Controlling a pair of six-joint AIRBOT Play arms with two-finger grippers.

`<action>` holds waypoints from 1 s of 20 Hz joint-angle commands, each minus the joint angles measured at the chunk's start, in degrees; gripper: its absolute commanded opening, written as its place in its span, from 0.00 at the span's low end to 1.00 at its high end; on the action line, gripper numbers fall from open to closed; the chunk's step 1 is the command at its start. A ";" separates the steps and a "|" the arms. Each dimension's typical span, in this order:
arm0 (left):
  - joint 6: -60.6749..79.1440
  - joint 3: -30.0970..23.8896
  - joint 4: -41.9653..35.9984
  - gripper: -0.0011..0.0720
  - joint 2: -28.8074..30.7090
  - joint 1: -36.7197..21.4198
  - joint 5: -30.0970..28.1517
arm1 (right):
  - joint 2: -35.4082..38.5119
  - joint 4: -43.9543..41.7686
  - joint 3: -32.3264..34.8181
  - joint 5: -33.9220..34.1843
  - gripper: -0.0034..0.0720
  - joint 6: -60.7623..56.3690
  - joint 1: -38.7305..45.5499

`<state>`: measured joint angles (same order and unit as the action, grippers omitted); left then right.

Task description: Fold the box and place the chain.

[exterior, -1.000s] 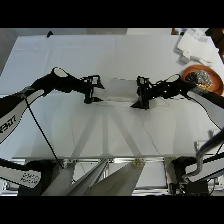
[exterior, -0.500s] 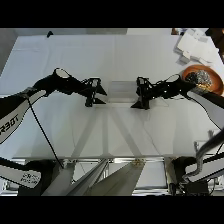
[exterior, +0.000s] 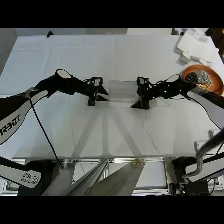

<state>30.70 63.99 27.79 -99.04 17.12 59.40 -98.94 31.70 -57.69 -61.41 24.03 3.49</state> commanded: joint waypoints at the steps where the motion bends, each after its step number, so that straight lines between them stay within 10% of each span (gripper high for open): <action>1: 0.35 0.00 -0.96 0.38 -0.98 0.13 -0.87 | 0.00 -0.07 -0.02 -0.09 0.83 0.00 -0.02; 5: 0.35 0.00 -2.62 0.35 -1.31 0.50 -0.39 | 0.00 -0.07 -0.02 -0.11 0.83 0.00 -0.02; 8: 0.35 0.00 -3.87 0.08 -1.31 0.52 -0.37 | 0.00 -0.07 -0.02 -0.09 0.83 0.00 -0.02; 20: -0.61 0.00 -2.86 0.07 -0.87 -0.50 -0.26 | 0.00 -0.07 -0.02 -0.09 0.83 0.00 -0.02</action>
<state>30.76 63.99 24.32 -100.25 17.21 59.68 -98.94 31.64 -57.69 -61.47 24.03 3.49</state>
